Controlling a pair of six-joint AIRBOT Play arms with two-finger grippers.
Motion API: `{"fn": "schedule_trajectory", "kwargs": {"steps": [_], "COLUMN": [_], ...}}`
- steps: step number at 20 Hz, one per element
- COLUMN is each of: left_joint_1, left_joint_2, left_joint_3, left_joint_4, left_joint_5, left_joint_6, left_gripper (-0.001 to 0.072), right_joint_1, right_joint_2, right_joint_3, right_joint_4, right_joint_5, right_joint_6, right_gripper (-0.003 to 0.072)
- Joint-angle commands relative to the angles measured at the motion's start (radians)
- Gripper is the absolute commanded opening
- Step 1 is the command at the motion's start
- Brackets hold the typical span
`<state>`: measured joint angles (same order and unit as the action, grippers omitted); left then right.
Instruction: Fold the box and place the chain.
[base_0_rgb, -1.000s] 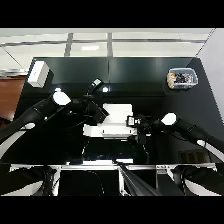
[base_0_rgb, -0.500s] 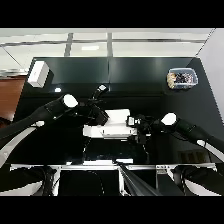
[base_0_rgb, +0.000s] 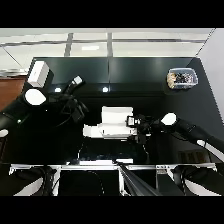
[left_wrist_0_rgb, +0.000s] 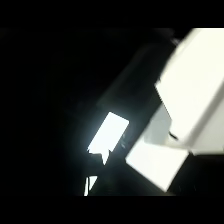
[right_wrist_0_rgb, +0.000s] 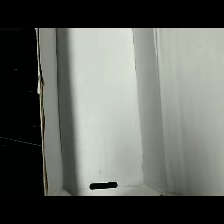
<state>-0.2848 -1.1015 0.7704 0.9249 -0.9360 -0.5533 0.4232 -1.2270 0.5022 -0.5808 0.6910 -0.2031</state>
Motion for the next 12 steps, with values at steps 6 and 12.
{"fn": "schedule_trajectory", "kwargs": {"steps": [6, 12], "left_joint_1": [-0.119, -0.147], "left_joint_2": [0.004, -0.089], "left_joint_3": [-0.125, -0.109], "left_joint_4": [0.009, -0.098], "left_joint_5": [0.046, 0.045], "left_joint_6": [0.506, 0.602], "left_gripper": [0.071, 0.0707], "right_joint_1": [0.001, 0.001], "right_joint_2": [0.0, 0.0], "right_joint_3": [0.0, 0.0], "right_joint_4": [0.001, 0.0], "right_joint_5": [0.0, 0.0], "right_joint_6": [0.001, 0.001], "right_gripper": [0.0191, 0.0191]}}
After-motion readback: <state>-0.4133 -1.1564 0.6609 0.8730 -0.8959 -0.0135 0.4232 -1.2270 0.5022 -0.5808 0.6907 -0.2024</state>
